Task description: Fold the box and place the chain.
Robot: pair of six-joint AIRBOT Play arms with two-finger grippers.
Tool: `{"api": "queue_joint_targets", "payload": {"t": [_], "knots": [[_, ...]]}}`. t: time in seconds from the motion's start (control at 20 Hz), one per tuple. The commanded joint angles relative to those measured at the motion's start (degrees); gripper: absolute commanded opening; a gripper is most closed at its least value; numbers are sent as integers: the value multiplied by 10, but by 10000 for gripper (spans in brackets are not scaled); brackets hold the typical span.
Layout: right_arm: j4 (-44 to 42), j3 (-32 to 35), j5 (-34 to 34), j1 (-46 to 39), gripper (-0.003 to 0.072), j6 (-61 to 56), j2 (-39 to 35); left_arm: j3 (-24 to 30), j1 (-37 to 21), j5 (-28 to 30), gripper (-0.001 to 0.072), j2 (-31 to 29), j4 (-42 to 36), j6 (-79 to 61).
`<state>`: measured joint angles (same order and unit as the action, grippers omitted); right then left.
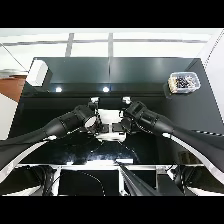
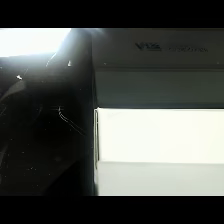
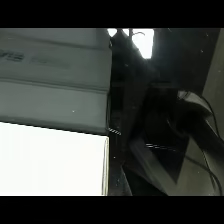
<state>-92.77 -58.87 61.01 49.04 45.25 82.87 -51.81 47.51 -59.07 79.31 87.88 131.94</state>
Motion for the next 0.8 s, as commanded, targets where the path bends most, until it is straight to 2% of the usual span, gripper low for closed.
{"api": "queue_joint_targets", "payload": {"t": [0.0, 0.25, 0.45, 0.6, 0.75], "knots": [[-1, -14, 14, 0, 305, 14, -4, 0, 0, 1, 28, 0, -1, 0], [14, -21, 58, -2, 305, 66, -47, 0, 0, 1, 28, 0, -1, 0], [56, -21, 101, -2, 305, 157, -143, 0, 0, 1, 28, 0, -1, 0], [170, -21, 131, -19, 306, 178, -229, 0, 0, 0, 28, 0, -1, 1], [372, -21, 132, -77, 305, 177, -263, 0, 0, 1, 28, 0, -1, 1]]}}
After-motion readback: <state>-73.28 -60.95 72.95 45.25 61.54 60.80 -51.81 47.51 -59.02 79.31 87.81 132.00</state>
